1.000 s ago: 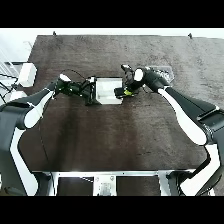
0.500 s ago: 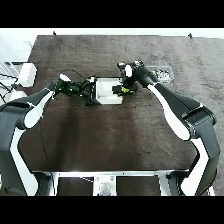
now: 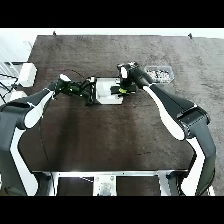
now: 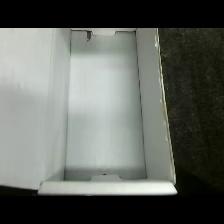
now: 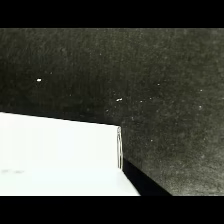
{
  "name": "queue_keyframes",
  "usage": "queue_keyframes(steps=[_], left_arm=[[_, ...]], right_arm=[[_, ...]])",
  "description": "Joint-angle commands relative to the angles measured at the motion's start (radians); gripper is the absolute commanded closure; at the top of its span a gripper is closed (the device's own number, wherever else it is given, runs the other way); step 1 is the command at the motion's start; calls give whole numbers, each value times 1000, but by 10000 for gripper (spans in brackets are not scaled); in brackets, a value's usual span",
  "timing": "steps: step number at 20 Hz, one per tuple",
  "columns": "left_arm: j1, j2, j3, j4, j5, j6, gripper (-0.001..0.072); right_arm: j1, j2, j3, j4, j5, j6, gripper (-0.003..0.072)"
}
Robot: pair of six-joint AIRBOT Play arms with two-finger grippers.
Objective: Fold the box and place the chain.
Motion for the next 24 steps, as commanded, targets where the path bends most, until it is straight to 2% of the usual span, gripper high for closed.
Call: queue_keyframes(steps=[1, 3, 4, 5, 10, 11, 12, 13, 20, 21, 22, 24], left_arm=[[1, 0, 0, 1, 0, 1, 185], [1, 0, 0, 1, 0, 1, 185], [1, 0, 0, 1, 0, 1, 185], [1, 0, 0, 1, 0, 1, 184], [1, 0, 0, 1, 0, 1, 184], [1, 0, 0, 1, 0, 1, 184], [1, 0, 0, 1, 0, 1, 184], [1, 0, 0, 1, 0, 1, 185], [1, 0, 0, 1, 0, 1, 185], [1, 0, 0, 1, 0, 1, 184], [1, 0, 0, 1, 0, 1, 184], [1, 0, 0, 1, 0, 1, 184]], right_arm=[[8, -15, 2, 6, -6, 42, 569], [8, -28, 2, 18, -6, 43, 575], [8, -33, 2, 23, -6, 43, 609], [8, -38, 2, 26, -7, 43, 675], [11, -40, 6, 16, -7, 43, 671], [11, -39, 6, 16, -7, 43, 584], [10, -39, 10, 16, -6, 43, 453], [10, -38, 10, 16, -6, 43, 428], [10, 10, 11, 16, -6, 27, 373], [10, 22, 11, 16, -5, 26, 292], [10, 35, 11, 16, -5, 21, 249], [10, 64, 11, 15, 8, -6, 250]])
